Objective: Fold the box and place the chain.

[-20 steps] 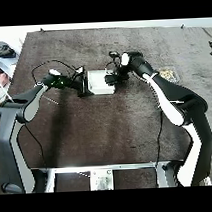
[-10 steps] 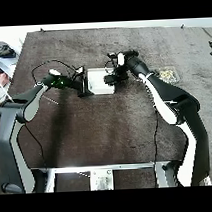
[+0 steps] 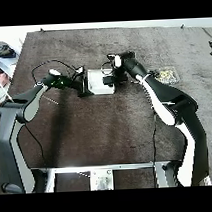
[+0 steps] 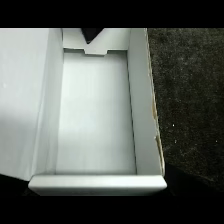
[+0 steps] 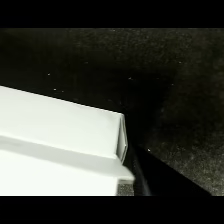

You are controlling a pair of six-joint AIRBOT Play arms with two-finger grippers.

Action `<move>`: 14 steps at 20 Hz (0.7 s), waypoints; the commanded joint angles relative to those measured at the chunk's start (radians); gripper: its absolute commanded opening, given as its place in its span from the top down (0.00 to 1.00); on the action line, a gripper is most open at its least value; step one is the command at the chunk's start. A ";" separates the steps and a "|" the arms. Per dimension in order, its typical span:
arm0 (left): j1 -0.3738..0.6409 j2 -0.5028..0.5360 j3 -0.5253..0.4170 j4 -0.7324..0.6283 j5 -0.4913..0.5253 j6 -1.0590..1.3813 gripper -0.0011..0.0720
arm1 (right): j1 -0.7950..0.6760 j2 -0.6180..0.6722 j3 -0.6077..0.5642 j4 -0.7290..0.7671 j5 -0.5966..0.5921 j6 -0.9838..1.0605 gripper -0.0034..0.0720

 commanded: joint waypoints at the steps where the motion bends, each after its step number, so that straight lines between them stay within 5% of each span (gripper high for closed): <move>1: 0.000 -0.001 0.000 0.000 0.000 0.000 0.28 | 0.002 -0.002 0.000 -0.026 0.003 0.040 0.49; 4: 0.000 -0.001 0.000 0.000 0.000 0.000 0.28 | 0.002 -0.010 -0.005 -0.037 0.000 0.068 0.50; 5: 0.000 -0.001 0.000 0.000 0.000 0.000 0.28 | 0.002 -0.012 -0.005 -0.037 -0.006 0.069 0.63; 12: 0.000 -0.001 0.000 0.000 0.000 0.000 0.28 | 0.016 -0.013 -0.005 -0.036 -0.023 0.099 0.63; 14: 0.000 -0.001 0.000 0.000 0.000 0.000 0.28 | 0.018 -0.014 -0.005 -0.040 -0.024 0.099 0.78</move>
